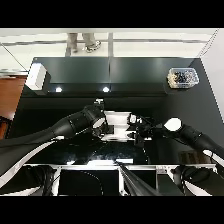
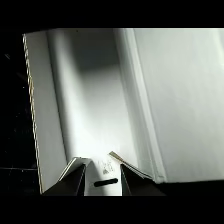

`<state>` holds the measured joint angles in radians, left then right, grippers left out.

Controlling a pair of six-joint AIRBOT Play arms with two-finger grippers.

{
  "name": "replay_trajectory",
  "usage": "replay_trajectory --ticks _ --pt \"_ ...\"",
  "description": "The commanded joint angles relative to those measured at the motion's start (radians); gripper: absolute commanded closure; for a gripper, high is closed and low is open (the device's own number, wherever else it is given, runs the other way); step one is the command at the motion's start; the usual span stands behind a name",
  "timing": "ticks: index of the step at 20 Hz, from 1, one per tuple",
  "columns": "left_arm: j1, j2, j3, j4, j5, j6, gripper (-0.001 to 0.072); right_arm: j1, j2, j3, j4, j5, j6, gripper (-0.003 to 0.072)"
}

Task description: Fold the box and place the chain.

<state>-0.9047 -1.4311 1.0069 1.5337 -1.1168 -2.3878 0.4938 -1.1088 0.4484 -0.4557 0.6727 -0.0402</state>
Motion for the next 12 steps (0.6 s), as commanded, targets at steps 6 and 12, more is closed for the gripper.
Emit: replay_trajectory --ticks 6,12 --pt "0.0 0.0 0.0 -0.001 0.012 0.0 0.0686 0.0 -0.011 0.0 0.036 -0.003 0.007 0.0412" --pt "0.0 0.0 0.0 -0.001 0.011 0.0 0.0687 0.0 -0.011 0.0 0.034 -0.005 0.018 0.0423"
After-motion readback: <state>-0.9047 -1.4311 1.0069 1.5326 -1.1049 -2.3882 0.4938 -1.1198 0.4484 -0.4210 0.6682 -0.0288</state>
